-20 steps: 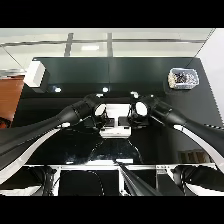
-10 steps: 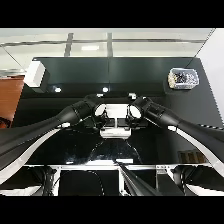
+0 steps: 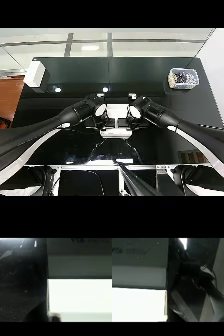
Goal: Fold the box and place the chain.
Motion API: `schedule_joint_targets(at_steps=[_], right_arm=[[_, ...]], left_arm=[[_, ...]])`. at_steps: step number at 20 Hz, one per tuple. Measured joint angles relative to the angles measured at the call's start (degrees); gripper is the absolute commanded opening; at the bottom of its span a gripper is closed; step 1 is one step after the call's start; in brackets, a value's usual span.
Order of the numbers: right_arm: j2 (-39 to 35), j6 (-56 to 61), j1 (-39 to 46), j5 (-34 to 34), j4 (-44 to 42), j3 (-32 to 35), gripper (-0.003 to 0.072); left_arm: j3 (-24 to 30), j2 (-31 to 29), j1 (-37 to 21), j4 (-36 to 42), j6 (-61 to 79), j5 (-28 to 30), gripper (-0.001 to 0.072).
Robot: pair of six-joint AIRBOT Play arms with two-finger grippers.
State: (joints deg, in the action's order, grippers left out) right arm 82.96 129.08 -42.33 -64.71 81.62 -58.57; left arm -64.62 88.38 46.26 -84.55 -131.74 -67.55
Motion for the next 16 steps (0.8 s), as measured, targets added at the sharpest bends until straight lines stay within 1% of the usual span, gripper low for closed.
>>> schedule_joint_targets(at_steps=[6, 7, 8, 9, 13, 14, 15, 16], right_arm=[[0.3, 0.2, 0.0, -0.5, -0.2, 0.0, 0.0209], [0.5, 0.2, 0.0, -0.6, -0.2, 0.0, 0.0177], [0.6, 0.2, 0.0, -0.6, -0.2, 0.0, 0.0055], [0.7, 0.2, -0.1, -0.3, -0.6, 0.0, 0.0015], [1.0, 0.3, -0.1, -0.6, -0.6, 0.0, 0.0016], [1.0, 0.3, -0.1, -0.7, -0.6, -0.1, 0.0053], [1.0, 0.2, -0.1, -0.7, -0.6, -0.1, 0.0282], [1.0, 0.0, -0.1, -1.4, -0.4, 0.0, 0.0325]], left_arm=[[0.0, 0.0, 0.0, 0.0, 0.0, -0.1, 0.0024], [0.0, 0.0, 0.0, 0.0, 0.0, -0.1, 0.0024], [0.0, 0.0, 0.0, 0.0, 0.0, -0.1, 0.0024], [0.0, 0.0, 0.0, 0.0, 0.0, -0.1, 0.0024], [0.0, 0.0, 0.0, 0.0, -0.2, -0.1, 0.0024], [0.0, 0.0, 0.0, 0.0, -0.2, -0.1, 0.0024], [0.0, 0.0, 0.0, 0.0, -0.1, -0.1, 0.0024], [0.0, 0.0, 0.0, 0.0, 0.0, -0.1, 0.0024]])
